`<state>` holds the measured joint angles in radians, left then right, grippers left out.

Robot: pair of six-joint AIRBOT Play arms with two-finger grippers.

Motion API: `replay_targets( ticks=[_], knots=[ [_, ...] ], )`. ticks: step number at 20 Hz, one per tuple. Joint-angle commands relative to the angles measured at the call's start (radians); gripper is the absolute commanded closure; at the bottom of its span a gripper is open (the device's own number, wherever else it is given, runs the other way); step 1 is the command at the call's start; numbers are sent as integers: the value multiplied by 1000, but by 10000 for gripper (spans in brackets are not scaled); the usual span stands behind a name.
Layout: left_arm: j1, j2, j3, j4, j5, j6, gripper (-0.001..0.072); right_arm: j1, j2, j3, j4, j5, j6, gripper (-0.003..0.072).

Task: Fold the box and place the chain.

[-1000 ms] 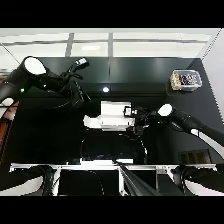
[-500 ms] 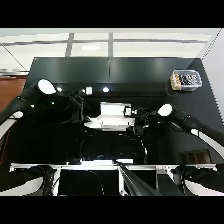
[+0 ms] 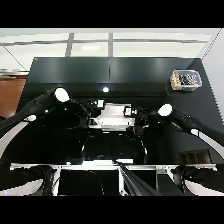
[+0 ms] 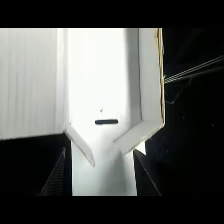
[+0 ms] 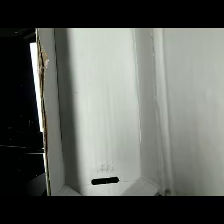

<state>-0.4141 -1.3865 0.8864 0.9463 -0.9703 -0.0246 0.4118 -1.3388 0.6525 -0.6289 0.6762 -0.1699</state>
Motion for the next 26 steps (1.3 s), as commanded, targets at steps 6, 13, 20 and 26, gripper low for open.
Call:
replay_targets(
  ticks=[6, 13, 20, 26],
  knots=[
    [-31, -16, -1, -136, -2, -35, 546, 0, 0, 0, 0, 0, 0, 558],
    [-35, -35, -1, -178, 26, -79, 566, 0, 0, 0, 0, 0, 0, 558],
    [-35, -38, -2, -174, 27, -84, 432, 0, 0, 0, 0, 0, 0, 559],
    [-43, -38, -1, -166, 17, -85, 303, 0, 0, 0, 0, 0, 0, 558]
  ],
)
